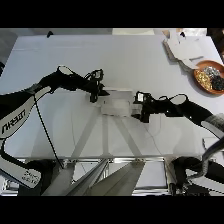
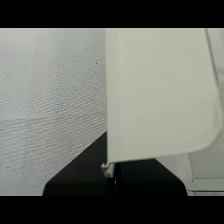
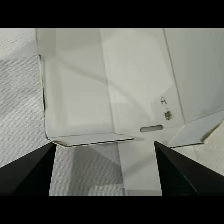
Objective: Fold the box and place the chain.
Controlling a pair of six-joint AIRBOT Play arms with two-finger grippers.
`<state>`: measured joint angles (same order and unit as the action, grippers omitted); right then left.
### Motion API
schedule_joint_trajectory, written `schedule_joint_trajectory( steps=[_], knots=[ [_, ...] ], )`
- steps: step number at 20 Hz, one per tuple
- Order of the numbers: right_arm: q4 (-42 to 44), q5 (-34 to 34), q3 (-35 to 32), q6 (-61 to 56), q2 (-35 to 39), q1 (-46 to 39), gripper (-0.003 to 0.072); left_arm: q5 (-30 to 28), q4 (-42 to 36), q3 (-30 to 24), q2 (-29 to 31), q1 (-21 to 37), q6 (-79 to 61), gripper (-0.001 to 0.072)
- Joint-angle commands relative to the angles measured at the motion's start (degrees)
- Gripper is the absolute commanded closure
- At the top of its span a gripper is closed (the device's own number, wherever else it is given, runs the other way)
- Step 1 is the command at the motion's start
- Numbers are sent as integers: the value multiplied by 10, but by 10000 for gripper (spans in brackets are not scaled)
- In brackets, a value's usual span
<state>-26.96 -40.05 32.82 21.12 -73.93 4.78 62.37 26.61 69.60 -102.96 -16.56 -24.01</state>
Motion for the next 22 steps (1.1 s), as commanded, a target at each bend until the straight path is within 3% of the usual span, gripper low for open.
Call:
schedule_joint_trajectory(
  steps=[1, 22],
  knots=[
    [5, 3, -10, 1, -1, 2, -10, 0, 0, 0, 0, 0, 0, 696],
    [78, 65, -13, -143, 5, -3, -9, 0, 0, 0, 0, 0, 0, 696]
  ],
)
